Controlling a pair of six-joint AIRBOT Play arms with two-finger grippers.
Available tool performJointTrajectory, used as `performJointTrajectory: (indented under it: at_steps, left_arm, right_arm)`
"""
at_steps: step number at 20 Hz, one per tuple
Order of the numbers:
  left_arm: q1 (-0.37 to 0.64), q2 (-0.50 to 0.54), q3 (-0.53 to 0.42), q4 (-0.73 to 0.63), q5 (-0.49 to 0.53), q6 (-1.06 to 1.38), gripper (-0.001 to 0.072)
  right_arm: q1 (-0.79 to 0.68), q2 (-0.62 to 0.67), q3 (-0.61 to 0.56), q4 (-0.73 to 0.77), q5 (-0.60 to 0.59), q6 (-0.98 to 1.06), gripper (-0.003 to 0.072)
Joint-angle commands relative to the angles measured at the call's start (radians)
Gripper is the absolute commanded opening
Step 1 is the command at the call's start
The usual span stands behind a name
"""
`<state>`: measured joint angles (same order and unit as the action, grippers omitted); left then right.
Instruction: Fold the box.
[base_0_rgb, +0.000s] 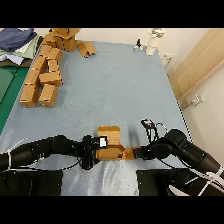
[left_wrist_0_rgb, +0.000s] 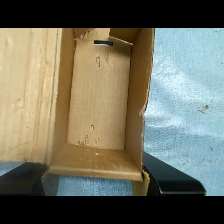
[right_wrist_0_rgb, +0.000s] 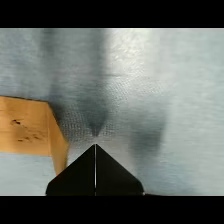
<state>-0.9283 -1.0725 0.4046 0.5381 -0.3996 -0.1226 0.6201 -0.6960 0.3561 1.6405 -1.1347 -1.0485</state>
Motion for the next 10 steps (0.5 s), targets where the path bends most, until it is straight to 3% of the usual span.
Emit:
performJointTrajectory:
  at_steps: [1,10]
  left_arm:
    - [0.000,0.000,0.000,0.000,0.000,0.000,0.0459]
    - [0.000,0.000,0.000,0.000,0.000,0.000,0.0459]
  right_arm:
    - [-0.001,0.002,-0.029,0.138,0.105,-0.056,0.0002]
    - [-0.001,0.027,-0.028,0.215,0.161,-0.183,0.0002]
